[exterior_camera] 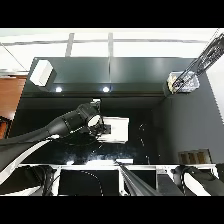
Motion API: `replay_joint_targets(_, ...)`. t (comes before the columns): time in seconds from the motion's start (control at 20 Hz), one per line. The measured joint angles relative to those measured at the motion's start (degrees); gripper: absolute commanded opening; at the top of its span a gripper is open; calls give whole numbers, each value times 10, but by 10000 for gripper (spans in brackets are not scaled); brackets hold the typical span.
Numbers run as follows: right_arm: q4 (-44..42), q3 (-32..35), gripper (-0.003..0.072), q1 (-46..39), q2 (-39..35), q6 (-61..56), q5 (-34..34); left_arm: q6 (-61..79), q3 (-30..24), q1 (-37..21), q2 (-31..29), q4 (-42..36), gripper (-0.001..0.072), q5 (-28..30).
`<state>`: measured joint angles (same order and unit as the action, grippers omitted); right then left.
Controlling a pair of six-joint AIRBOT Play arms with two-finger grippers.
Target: Fold the box and place the chain.
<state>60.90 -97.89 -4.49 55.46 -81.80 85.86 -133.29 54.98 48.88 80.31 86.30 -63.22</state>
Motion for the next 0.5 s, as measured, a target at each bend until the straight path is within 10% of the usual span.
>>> replay_joint_targets(0.5, -69, 126, 13, 176, -46, 6, 74, 0, 0, 0, 0, 0, 30, 1)
